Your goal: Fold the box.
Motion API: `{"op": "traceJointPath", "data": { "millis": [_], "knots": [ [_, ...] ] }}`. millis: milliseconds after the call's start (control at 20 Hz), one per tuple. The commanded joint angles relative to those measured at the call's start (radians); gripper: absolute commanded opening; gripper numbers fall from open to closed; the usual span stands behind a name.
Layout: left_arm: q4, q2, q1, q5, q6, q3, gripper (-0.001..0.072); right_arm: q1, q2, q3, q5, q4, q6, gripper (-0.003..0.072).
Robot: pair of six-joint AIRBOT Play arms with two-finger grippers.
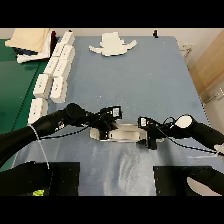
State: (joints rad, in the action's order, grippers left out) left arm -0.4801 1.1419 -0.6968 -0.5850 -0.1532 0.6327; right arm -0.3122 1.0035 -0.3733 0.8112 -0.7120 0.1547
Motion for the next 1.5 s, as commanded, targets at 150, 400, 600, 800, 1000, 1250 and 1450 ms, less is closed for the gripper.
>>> {"op": "traceJointPath", "data": {
  "millis": [150, 400, 600, 800, 1000, 1250, 1450],
  "knots": [
    [0.004, -0.009, 0.005, 0.001, 0.031, 0.002, 0.0355, -0.001, 0.000, 0.000, -0.005, 0.002, 0.000, 0.0547],
    [-0.400, -0.163, 0.103, -0.141, 0.635, 0.002, 0.0614, -0.001, 0.000, 0.000, -0.005, 0.002, 0.000, 0.0547],
    [-0.644, -0.311, 0.159, -0.464, 1.170, 0.002, 0.0501, -0.001, 0.000, 0.000, -0.005, 0.002, 0.000, 0.0547],
    [-0.410, -0.318, 0.086, -0.581, 1.239, 0.002, 0.0014, -0.001, 0.000, 0.000, -0.005, 0.002, 0.000, 0.0547],
    [-0.113, -0.200, 0.023, -0.410, 1.247, 0.034, 0.0014, -0.001, 0.000, 0.000, -0.005, 0.002, 0.000, 0.0547],
    [-0.036, -0.004, 0.025, -0.250, 1.247, 0.179, 0.0014, -0.001, 0.000, 0.000, -0.005, 0.002, 0.000, 0.0547],
    [-0.028, 0.063, 0.025, -0.156, 1.324, 0.233, 0.0014, -0.001, 0.000, 0.000, -0.005, 0.002, 0.000, 0.0547]
  ]
}}
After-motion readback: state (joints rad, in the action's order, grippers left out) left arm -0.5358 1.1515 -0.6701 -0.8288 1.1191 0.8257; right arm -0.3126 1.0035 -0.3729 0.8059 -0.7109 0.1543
